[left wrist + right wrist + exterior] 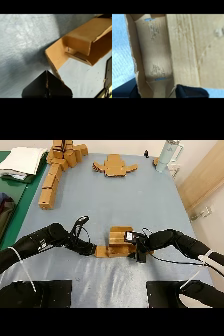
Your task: Fold the box.
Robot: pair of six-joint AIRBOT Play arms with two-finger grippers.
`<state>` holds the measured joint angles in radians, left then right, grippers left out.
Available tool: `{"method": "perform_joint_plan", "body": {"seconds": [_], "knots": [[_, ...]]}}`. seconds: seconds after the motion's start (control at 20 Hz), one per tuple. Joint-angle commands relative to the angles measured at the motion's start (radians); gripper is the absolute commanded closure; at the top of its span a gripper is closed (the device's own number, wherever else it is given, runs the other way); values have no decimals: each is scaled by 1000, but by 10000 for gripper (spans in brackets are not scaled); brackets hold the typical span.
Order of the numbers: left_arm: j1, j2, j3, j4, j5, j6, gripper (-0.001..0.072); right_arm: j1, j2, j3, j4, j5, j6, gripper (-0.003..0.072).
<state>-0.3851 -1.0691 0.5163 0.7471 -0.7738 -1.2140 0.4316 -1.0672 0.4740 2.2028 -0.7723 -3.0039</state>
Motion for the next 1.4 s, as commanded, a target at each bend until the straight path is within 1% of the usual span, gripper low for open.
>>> {"method": "perform_joint_plan", "body": {"seconds": [0.0,0.3,0.55,0.7,0.75,0.8,0.85,1.0,1.15,1.25,1.35], "knots": [[-21,-3,0,-37,22,22,698,1,0,0,0,0,0,184],[-21,-3,0,-87,27,35,698,1,0,0,0,0,0,184],[-21,-3,13,-124,-18,73,698,1,0,0,0,0,0,184],[-18,-3,30,-119,-4,76,691,1,0,0,0,0,0,184],[-18,-3,36,-119,4,76,472,1,0,0,0,0,0,184],[-18,-3,42,-119,8,77,271,1,0,0,0,0,0,184],[-18,-3,48,-117,7,80,299,1,0,0,0,0,0,184],[-18,-3,62,-119,2,69,298,1,0,0,0,0,0,184],[-21,-3,77,-129,-33,70,296,1,0,0,0,0,0,184],[-21,-4,78,-159,-28,72,292,1,0,0,0,0,0,184],[-21,-16,78,-227,-20,94,286,1,0,0,0,0,0,184]]}}
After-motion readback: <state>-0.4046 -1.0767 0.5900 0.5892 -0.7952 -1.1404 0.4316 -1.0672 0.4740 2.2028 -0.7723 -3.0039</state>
